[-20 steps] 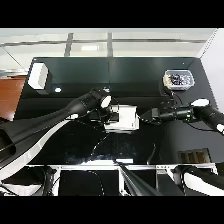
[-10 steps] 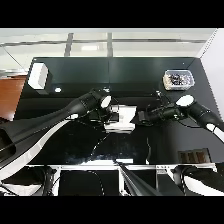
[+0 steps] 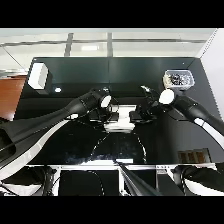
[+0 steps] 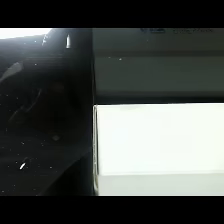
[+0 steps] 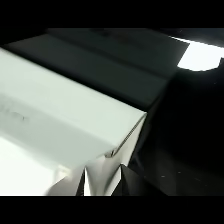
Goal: Fold the box and place the chain.
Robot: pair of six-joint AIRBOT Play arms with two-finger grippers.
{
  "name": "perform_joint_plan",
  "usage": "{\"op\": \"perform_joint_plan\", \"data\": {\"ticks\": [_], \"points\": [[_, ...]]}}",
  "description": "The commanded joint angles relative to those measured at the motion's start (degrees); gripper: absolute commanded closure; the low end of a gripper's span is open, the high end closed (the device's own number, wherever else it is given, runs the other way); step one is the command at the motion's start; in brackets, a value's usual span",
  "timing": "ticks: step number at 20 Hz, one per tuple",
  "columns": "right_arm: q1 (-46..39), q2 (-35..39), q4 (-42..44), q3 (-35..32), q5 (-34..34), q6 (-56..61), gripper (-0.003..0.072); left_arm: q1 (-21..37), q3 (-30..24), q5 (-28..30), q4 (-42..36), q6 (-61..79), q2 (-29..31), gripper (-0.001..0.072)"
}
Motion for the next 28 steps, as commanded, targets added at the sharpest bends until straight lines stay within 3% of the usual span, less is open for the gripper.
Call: {"op": "perform_joint_plan", "data": {"ticks": [1,3,16,17,18,20,22,24,25,26,27,28], "points": [[5.3,-3.5,-14.6,5.7,4.6,16.6,0.0447,0.0,0.0,-0.1,-0.1,0.2,0.0,0.0681],[7.5,-4.4,-17.8,7.3,7.2,20.8,0.0447,0.0,0.0,0.0,-0.1,0.2,0.0,0.0681],[14.2,-6.7,-27.0,7.3,8.0,35.8,0.045,0.0,0.0,0.0,-0.1,0.2,0.0,0.0681],[14.2,-6.7,-26.9,7.3,8.0,35.8,0.0593,0.0,0.0,-0.2,-0.1,0.2,0.0,0.0681],[14.2,-6.7,-26.9,7.3,7.9,36.1,0.0674,0.0,0.0,-0.2,-0.1,0.2,0.0,0.0681],[14.2,-6.8,-26.5,7.3,7.8,36.4,0.0675,0.0,0.0,-0.4,-0.1,0.2,0.0,0.0681],[14.2,-6.8,-26.1,7.3,7.8,36.7,0.0671,0.0,0.0,-0.3,-0.1,0.2,0.0,0.0681],[14.1,-6.8,-25.9,7.3,7.1,36.8,0.0427,0.0,0.0,-0.3,-0.1,0.2,0.0,0.068],[14.1,-6.8,-25.9,7.3,6.8,36.8,0.0429,0.0,0.0,-0.3,-0.1,0.2,0.0,0.068],[14.1,-6.8,-25.9,7.3,6.5,36.8,0.0438,0.0,0.0,-0.3,-0.1,0.2,0.0,0.068],[14.1,-6.8,-25.9,7.3,6.2,36.8,0.0684,0.0,0.0,-0.3,-0.1,0.2,0.0,0.0681],[14.1,-6.8,-25.9,7.3,6.1,36.8,0.0675,0.0,0.0,-0.3,-0.1,0.2,0.0,0.0681]]}}
